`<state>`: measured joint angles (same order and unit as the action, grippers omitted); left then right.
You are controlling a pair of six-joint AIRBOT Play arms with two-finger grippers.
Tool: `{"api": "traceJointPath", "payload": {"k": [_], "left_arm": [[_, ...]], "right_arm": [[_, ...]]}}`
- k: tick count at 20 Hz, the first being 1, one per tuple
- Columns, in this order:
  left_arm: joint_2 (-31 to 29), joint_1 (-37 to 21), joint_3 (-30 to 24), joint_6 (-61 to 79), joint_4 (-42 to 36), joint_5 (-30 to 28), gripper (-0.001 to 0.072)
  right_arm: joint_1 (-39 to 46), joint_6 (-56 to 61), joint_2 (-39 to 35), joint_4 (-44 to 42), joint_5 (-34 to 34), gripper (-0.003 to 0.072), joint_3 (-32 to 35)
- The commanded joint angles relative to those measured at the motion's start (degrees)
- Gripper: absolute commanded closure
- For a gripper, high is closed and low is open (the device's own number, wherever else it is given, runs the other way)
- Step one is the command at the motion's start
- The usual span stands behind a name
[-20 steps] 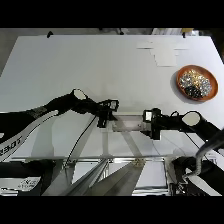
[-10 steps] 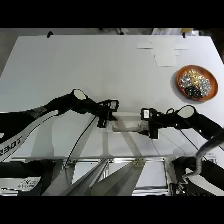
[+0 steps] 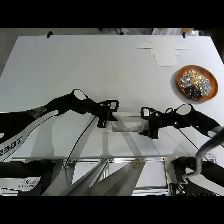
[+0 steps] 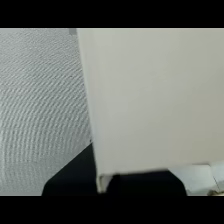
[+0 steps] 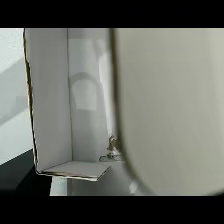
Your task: Fold the box and place the chain.
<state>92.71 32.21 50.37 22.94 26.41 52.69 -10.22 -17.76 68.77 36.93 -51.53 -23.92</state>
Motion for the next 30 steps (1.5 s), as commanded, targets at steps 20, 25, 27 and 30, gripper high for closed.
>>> {"api": "traceJointPath", "payload": {"k": [20, 25, 27, 30], "left_arm": [[0.0, 0.0, 0.0, 0.0, 0.0, -0.2, 0.0699], [0.0, 0.0, 0.0, 0.0, 0.0, -0.2, 0.0699], [0.0, 0.0, 0.0, 0.0, 0.0, -0.2, 0.0699], [0.0, 0.0, 0.0, 0.0, 0.0, -0.2, 0.0699]], "right_arm": [[-1.1, -3.1, 2.7, -0.5, 1.1, 0.0226, 0.0], [-1.1, -3.1, 2.8, 0.1, 0.9, 0.0225, 0.0], [-1.1, -3.1, 2.8, 0.4, 1.0, 0.0226, 0.0], [-1.1, -3.1, 2.8, 0.4, 1.0, 0.0230, 0.0]]}}
